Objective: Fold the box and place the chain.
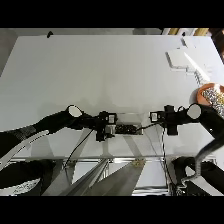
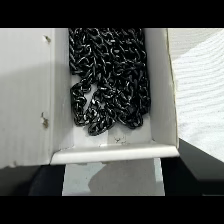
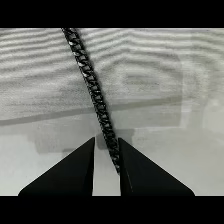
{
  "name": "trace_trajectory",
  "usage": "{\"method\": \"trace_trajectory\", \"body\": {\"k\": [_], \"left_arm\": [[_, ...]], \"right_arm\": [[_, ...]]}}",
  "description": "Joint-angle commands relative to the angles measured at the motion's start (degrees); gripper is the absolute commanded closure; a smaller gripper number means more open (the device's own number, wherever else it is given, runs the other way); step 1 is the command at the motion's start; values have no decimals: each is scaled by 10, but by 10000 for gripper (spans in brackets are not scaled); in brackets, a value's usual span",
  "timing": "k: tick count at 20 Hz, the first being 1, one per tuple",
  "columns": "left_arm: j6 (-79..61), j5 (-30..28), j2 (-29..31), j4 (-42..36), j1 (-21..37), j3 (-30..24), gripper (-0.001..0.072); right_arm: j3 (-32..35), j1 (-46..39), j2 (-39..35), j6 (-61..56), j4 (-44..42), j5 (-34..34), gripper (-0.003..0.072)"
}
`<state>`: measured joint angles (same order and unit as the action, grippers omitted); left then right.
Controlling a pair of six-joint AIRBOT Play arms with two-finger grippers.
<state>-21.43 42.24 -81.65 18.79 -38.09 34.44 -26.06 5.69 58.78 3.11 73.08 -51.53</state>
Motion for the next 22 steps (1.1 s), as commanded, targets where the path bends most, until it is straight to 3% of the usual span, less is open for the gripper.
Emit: {"method": "trace_trajectory", "body": {"k": [1, 2, 3, 5, 11, 15, 18, 22], "left_arm": [[0, 0, 0, 0, 0, 0, 438], [0, 0, 0, 0, 0, 0, 438], [0, 0, 0, 0, 0, 0, 438], [0, 0, 0, 0, 0, 0, 438], [0, 0, 0, 0, 0, 0, 438], [0, 0, 0, 0, 0, 0, 438], [0, 0, 0, 0, 0, 0, 438], [0, 0, 0, 0, 0, 0, 438]], "right_arm": [[0, 0, 16, 5, -5, 2, 531], [0, 0, 17, 4, -5, 2, 542], [0, 0, 17, 4, -5, -2, 619], [0, 2, 13, 4, -3, -17, 670], [0, 80, -83, -3, -3, -50, 670], [0, 136, -165, -2, -118, -55, 670], [0, 180, -188, 2, -235, -13, 671], [0, 271, -171, 2, -313, 106, 671]]}}
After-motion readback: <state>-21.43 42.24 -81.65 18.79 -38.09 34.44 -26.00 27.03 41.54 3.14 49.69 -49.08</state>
